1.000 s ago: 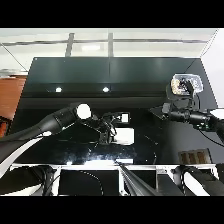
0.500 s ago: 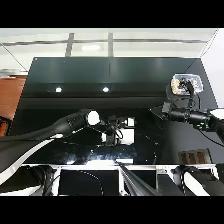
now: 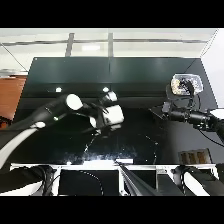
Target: Fold the box and place the chain.
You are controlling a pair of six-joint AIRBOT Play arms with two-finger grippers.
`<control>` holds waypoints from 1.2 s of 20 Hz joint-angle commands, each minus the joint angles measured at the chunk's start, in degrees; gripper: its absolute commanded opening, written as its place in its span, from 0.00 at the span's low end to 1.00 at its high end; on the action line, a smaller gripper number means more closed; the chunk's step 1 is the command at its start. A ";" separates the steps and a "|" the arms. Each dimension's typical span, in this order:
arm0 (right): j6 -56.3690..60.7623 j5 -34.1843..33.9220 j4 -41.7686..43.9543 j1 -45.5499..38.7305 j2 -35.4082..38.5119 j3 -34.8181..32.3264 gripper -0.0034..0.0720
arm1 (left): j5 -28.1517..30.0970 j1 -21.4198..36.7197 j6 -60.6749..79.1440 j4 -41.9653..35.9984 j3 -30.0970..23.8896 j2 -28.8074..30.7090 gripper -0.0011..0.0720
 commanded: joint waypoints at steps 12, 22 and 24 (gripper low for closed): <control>1.95 3.76 0.15 1.44 0.04 0.00 0.11 | -12.81 46.71 -39.56 21.11 52.81 -33.16 0.35; 2.34 2.54 0.20 2.36 0.04 0.02 0.11 | -13.22 46.80 -40.52 26.77 59.17 -41.48 0.99; 2.34 2.54 0.20 2.36 0.04 0.02 0.11 | -19.65 46.36 -44.26 31.28 63.76 -41.24 0.99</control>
